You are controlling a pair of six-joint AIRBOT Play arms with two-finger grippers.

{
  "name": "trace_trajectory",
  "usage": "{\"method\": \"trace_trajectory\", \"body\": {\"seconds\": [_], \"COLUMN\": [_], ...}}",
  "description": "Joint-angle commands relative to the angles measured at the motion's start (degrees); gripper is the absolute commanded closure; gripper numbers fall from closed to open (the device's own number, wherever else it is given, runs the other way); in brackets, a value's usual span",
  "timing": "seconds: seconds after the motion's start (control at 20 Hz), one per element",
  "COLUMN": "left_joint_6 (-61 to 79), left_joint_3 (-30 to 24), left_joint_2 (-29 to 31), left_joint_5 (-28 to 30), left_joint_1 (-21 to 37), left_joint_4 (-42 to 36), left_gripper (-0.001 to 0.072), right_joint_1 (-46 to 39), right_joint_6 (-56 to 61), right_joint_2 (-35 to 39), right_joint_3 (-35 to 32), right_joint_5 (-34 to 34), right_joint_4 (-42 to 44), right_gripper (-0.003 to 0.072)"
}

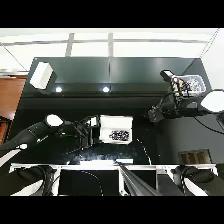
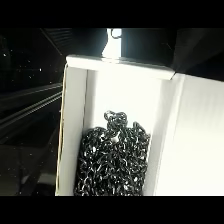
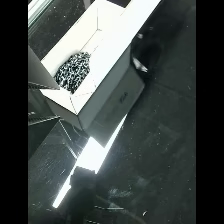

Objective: Fold the box and place the chain.

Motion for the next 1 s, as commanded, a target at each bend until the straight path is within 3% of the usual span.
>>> {"method": "trace_trajectory", "body": {"seconds": [0.0, 0.15, 0.2, 0.25, 0.4, 0.45, 0.5, 0.55, 0.75, 0.95], "left_joint_6": [0.0, 0.81, 0.87, 0.83, 0.83, 0.83, 0.83, 0.81, -0.9, -2.03], "left_joint_3": [1.05, 1.31, 1.31, 1.33, 1.33, 1.36, 1.38, 1.4, 1.4, 1.4], "left_joint_2": [-1.16, -1.44, -1.44, -1.44, -1.44, -1.44, -1.42, -1.42, -1.42, -1.42], "left_joint_5": [-0.17, -1.38, -1.4, -1.07, 0.22, 0.55, 0.85, 1.03, 4.24, 4.72], "left_joint_1": [-0.24, -0.24, -0.24, -0.24, -0.24, -0.24, -0.24, -0.24, -0.24, -0.24], "left_joint_4": [0.11, 0.37, 0.35, 0.33, 0.33, 0.31, 0.31, 0.31, 0.33, 0.31], "left_gripper": [0.001, 0.0034, 0.0084, 0.0204, 0.0377, 0.0384, 0.0384, 0.0383, 0.0382, 0.0383], "right_joint_1": [-0.02, -0.02, -0.02, -0.02, -0.02, -0.02, 0.07, 0.17, 0.22, 0.66], "right_joint_6": [0.02, 0.0, 0.0, 0.02, 4.04, 6.88, 7.5, 7.28, 2.36, -6.88], "right_joint_2": [-0.02, -0.02, -0.02, -0.04, -0.9, -1.81, -3.06, -4.37, -10.14, -18.36], "right_joint_3": [0.0, 0.0, 0.0, 0.0, -0.02, 0.0, 0.0, 0.04, 1.18, 6.64], "right_joint_5": [-0.04, -0.2, -0.76, -1.92, -7.61, -9.31, -9.9, -10.21, -14.12, -11.3], "right_joint_4": [-0.02, -0.66, -1.68, -3.69, -9.42, -9.68, -8.22, -6.16, 1.25, 9.86], "right_gripper": [0.0478, 0.0478, 0.0478, 0.0478, 0.0477, 0.0406, 0.0028, -0.0014, -0.0013, -0.0012]}}
